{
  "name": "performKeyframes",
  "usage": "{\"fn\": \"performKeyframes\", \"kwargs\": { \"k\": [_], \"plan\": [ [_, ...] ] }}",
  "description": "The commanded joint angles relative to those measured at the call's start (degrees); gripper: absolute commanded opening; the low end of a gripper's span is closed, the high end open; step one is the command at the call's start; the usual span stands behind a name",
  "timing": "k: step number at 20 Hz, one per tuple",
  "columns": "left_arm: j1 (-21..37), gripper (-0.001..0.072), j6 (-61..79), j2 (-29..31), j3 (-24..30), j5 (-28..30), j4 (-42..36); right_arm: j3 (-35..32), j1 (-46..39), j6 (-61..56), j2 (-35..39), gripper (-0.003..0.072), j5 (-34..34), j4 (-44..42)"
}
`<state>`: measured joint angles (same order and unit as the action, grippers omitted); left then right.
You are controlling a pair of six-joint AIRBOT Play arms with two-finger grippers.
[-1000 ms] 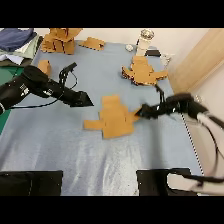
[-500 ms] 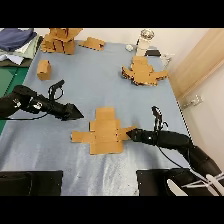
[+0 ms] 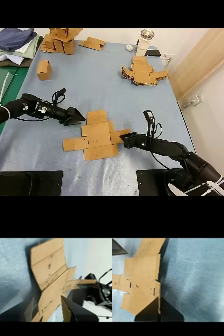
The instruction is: Fold the box.
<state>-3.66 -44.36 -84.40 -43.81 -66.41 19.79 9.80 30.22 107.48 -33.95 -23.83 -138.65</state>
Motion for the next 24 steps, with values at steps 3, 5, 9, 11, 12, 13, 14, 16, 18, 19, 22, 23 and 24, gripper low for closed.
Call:
{"fn": "performKeyframes", "kwargs": {
  "k": [3, 5, 9, 11, 12, 13, 14, 16, 18, 19, 22, 23, 24],
  "plan": [
    [0.0, 0.0540, 1.6, -3.2, 0.1, 1.6, -2.1, -0.1, 8.2, -1.6, -1.9, -0.0001, 8.6, 0.5],
    [0.0, 0.0540, 1.6, -3.2, 0.1, 3.2, -2.2, -0.1, 8.9, -2.3, -2.4, -0.0001, 8.2, 0.4],
    [-1.2, 0.0540, 3.7, -3.2, 0.0, 4.4, -3.0, -0.1, 8.9, -2.5, -2.5, -0.0001, 8.3, 0.5],
    [-3.1, 0.0540, 4.7, -4.4, -0.7, 4.2, -3.5, -0.1, 8.9, -2.5, -2.5, -0.0001, 8.3, 0.5],
    [-3.9, 0.0540, 4.7, -5.4, -1.5, 3.2, -3.5, -0.1, 8.8, -2.5, -2.5, -0.0001, 8.3, 0.5],
    [-4.5, 0.0540, 4.8, -6.5, -2.5, 1.4, -3.6, -0.1, 8.8, -2.5, -2.5, -0.0001, 8.3, 0.5],
    [-4.6, 0.0539, 4.9, -7.6, -3.4, -1.0, -3.7, -0.1, 8.8, -2.5, -2.5, -0.0001, 8.3, 0.5],
    [-4.2, 0.0511, 6.9, -8.3, -3.8, -4.6, -5.5, -0.1, 8.9, -2.5, -2.5, -0.0001, 8.2, 0.5],
    [-3.8, 0.0350, 8.7, -8.3, -3.8, -7.0, -5.5, -0.1, 8.9, -2.5, -2.5, -0.0001, 7.8, 0.5],
    [-3.8, 0.0350, 9.1, -8.3, -3.8, -7.8, -5.2, -0.1, 8.8, -2.5, -2.5, -0.0001, 7.6, 0.5],
    [-3.8, 0.0284, 10.6, -8.3, -3.8, -8.7, -4.8, -0.1, 8.8, -2.5, -2.5, -0.0001, 7.5, 0.5],
    [-3.8, 0.0089, 11.8, -8.3, -3.8, -8.6, -4.9, -0.1, 8.8, -2.5, -2.5, -0.0001, 7.4, 0.5],
    [-3.8, 0.0060, 12.6, -8.3, -3.8, -8.5, -5.0, -0.1, 8.8, -2.5, -2.5, -0.0001, 7.3, 0.5]
  ]
}}
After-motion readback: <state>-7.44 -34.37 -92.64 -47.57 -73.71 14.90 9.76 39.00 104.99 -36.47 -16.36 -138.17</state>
